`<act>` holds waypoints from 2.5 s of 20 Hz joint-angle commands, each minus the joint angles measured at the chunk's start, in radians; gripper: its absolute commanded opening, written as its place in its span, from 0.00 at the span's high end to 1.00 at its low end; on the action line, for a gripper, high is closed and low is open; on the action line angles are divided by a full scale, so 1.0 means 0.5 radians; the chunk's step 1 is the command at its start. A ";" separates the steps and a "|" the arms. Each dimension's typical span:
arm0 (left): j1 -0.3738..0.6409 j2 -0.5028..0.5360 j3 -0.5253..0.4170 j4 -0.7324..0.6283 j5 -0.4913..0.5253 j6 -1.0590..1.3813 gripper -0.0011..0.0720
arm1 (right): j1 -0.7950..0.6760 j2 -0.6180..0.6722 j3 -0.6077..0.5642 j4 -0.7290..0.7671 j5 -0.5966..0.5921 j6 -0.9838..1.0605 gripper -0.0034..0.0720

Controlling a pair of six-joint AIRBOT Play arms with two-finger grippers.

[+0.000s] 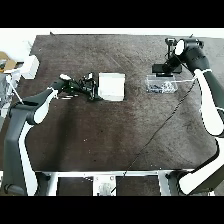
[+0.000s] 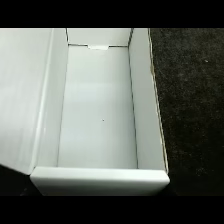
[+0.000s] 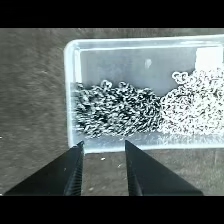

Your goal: Fold the box and place the chain.

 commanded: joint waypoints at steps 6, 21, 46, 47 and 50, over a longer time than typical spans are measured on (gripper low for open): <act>-0.002 0.002 0.001 0.001 0.001 0.000 0.76 | -0.053 -0.241 0.001 0.169 0.003 -0.243 0.56; -0.002 0.002 0.001 0.001 0.001 0.000 0.76 | -0.053 -0.326 0.001 0.152 0.086 -0.320 0.95; -0.002 0.002 0.001 0.001 0.001 0.000 0.76 | 0.507 1.267 0.001 -0.041 -0.935 -0.447 0.95; -0.002 0.002 0.001 0.001 0.001 0.000 0.76 | 0.564 1.295 0.001 -0.041 -0.999 -0.484 0.95; -0.002 0.002 0.001 0.001 0.001 0.000 0.76 | 0.703 1.314 0.001 -0.040 -1.100 -0.537 0.95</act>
